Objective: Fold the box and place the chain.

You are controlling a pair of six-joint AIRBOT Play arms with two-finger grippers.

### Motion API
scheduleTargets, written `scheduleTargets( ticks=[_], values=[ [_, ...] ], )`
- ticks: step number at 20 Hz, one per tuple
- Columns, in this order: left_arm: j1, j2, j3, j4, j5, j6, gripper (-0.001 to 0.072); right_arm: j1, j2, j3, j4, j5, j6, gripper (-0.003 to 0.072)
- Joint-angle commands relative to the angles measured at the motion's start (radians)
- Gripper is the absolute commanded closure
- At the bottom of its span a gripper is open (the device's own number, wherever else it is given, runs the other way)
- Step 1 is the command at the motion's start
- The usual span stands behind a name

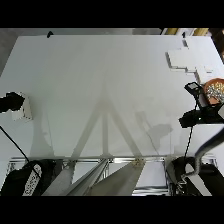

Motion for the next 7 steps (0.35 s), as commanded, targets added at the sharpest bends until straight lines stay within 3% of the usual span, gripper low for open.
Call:
scheduleTargets(
  ticks=[1, 7],
  values=[
    [-0.001, 0.001, 0.001, 0.002, -0.001, 0.0, 0.0195, -0.001, 0.0, 0.0, 0.0, 0.0, 0.0, 0.0667],
    [-0.001, 0.001, 0.001, 0.005, 0.006, 0.0, 0.0195, -0.001, 0.001, 0.0, 0.0, 0.0, 0.0, 0.0667]
  ],
)
